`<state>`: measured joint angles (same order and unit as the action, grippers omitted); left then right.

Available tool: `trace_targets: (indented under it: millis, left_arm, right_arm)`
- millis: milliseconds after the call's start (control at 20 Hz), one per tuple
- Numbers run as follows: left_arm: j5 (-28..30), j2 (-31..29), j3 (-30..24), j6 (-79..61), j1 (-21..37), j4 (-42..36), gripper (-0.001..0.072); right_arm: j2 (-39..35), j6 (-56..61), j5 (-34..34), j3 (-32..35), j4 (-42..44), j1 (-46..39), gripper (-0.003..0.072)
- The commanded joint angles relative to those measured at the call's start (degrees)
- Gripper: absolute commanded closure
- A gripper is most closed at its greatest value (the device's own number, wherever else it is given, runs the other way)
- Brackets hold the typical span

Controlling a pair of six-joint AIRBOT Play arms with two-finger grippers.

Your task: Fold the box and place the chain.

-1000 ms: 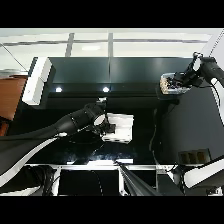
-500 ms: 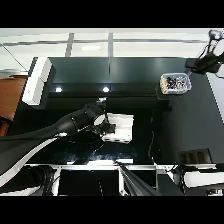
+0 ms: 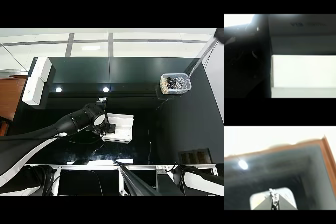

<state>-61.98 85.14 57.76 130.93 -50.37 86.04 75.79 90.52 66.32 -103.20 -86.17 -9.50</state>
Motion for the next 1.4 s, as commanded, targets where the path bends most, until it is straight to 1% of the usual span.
trace_targets:
  millis: [0,50,100,200,350,600,700,850,900,1000,1150,1350]
  left_arm:
    - [0.17,0.02,0.00,-0.02,-0.02,0.02,0.0677]
    - [0.13,0.02,0.00,-0.04,-0.04,0.02,0.0676]
    - [-0.09,0.02,0.00,-0.07,-0.04,0.02,0.0677]
    - [-0.20,0.02,0.00,-0.07,-0.04,0.02,0.0677]
    - [0.07,0.02,0.00,-0.07,-0.02,0.04,0.0677]
    - [-0.07,0.02,0.00,-0.07,-0.04,0.04,0.0677]
    - [-0.04,0.02,0.00,-0.07,-0.04,0.02,0.0677]
    - [-0.04,0.02,0.00,-0.07,-0.04,0.02,0.0677]
    - [-0.04,0.02,0.00,-0.04,-0.04,0.02,0.0677]
    - [-0.04,0.02,0.00,-0.04,-0.04,0.04,0.0677]
    - [-0.04,0.02,0.00,-0.07,-0.04,0.02,0.0677]
    - [-0.04,0.02,0.00,-0.07,-0.04,0.02,0.0677]
  right_arm:
    - [-2.36,-2.54,2.95,-10.88,8.13,-0.11,0.0650]
    - [-2.69,-2.51,3.89,-13.90,9.33,-0.13,0.0650]
    - [-3.52,-2.51,4.74,-15.50,10.29,-0.11,0.0650]
    - [-6.64,-2.75,7.72,-15.52,12.26,-0.09,0.0650]
    - [-12.57,-4.74,9.16,-12.96,16.06,1.42,0.0650]
    - [-19.61,-6.32,11.02,-10.73,15.78,8.98,0.0650]
    - [-20.92,-6.32,13.94,-9.84,15.65,11.50,0.0650]
    - [-21.55,-6.32,21.81,-7.08,15.89,14.32,0.0650]
    - [-21.62,-6.34,23.50,-5.64,15.98,15.82,0.0650]
    - [-21.70,-6.99,25.68,-2.58,16.90,18.99,0.0650]
    - [-21.70,-9.55,28.00,2.01,22.60,23.74,0.0650]
    - [-21.70,-11.45,30.69,6.80,24.46,27.74,0.0651]
